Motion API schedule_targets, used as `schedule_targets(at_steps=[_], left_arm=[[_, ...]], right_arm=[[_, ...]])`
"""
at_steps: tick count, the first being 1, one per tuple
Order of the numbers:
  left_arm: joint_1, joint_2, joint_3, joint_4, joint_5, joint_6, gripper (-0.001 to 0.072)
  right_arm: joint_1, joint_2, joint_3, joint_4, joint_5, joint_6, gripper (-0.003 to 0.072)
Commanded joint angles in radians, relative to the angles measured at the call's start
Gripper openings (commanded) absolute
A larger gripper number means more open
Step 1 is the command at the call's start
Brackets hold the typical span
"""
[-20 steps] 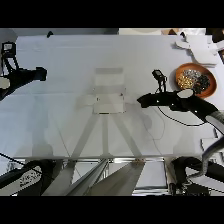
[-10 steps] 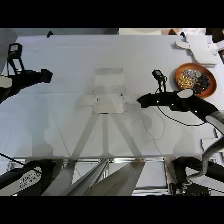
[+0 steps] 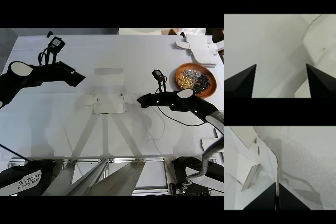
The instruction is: Fold the box and place the chain.
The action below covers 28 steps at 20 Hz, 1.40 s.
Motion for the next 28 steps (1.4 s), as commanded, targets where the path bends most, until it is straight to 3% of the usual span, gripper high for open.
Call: schedule_targets(at_steps=[1, 7, 11, 14, 22, 28], left_arm=[[-0.023, -0.114, 0.143, -0.079, -0.193, 0.05, 0.0699], [-0.005, -0.381, 0.364, -0.077, -0.374, -0.063, 0.07], [-0.006, -0.485, 0.401, -0.076, -0.461, -0.137, 0.07], [-0.011, -0.51, 0.401, -0.074, -0.494, -0.127, 0.07], [-0.066, -0.51, 0.401, -0.076, -0.47, 0.095, 0.0699], [-0.083, -0.549, 0.401, -0.076, -0.462, 0.116, 0.0693]], right_arm=[[0.001, 0.0, 0.0, 0.0, 0.0, 0.0, 0.0012], [0.001, 0.0, 0.0, 0.0, 0.0, 0.0, 0.0012], [0.001, 0.0, 0.0, 0.0, 0.0, 0.0, 0.0012], [0.001, 0.0, 0.0, 0.0, 0.0, 0.0, 0.0012], [0.001, 0.0, 0.0, 0.0, 0.0, 0.0, 0.0012], [0.001, 0.0, 0.0, 0.0, 0.0, 0.0, 0.0012]])
